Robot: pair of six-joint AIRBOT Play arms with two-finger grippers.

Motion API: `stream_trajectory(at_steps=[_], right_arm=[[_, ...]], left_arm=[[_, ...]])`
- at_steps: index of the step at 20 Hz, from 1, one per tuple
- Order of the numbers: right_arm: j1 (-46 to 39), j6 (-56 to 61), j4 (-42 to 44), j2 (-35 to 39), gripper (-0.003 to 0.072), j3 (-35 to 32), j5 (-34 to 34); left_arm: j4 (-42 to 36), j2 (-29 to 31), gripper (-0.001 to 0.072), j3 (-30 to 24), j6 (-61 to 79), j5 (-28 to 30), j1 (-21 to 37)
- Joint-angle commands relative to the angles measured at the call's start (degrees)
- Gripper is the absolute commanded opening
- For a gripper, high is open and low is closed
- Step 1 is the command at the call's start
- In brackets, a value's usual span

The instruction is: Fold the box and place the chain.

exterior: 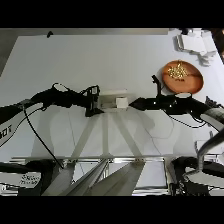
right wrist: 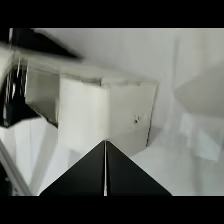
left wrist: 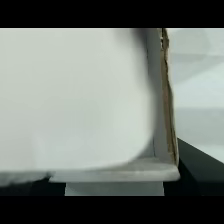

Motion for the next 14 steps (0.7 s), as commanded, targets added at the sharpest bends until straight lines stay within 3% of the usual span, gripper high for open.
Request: stream_trajectory(at_steps=[1,7,11,14], right_arm=[[0.1,-0.9,1.4,1.6,0.0001,0.0,2.8],[-0.5,-1.7,1.4,2.2,0.0008,0.0,2.5],[-6.5,-2.4,0.7,5.8,0.0007,0.0,-0.2],[-10.6,1.9,-7.8,6.5,0.0006,0.0,-5.6]], left_arm=[[-0.1,0.1,0.0159,0.0,-0.1,-0.1,0.0],[-0.1,0.1,0.0159,0.0,-0.1,-0.1,0.0],[-0.1,0.1,0.0159,0.0,-0.1,-0.1,0.0],[-0.1,0.1,0.0159,0.0,0.0,-0.1,0.0]])
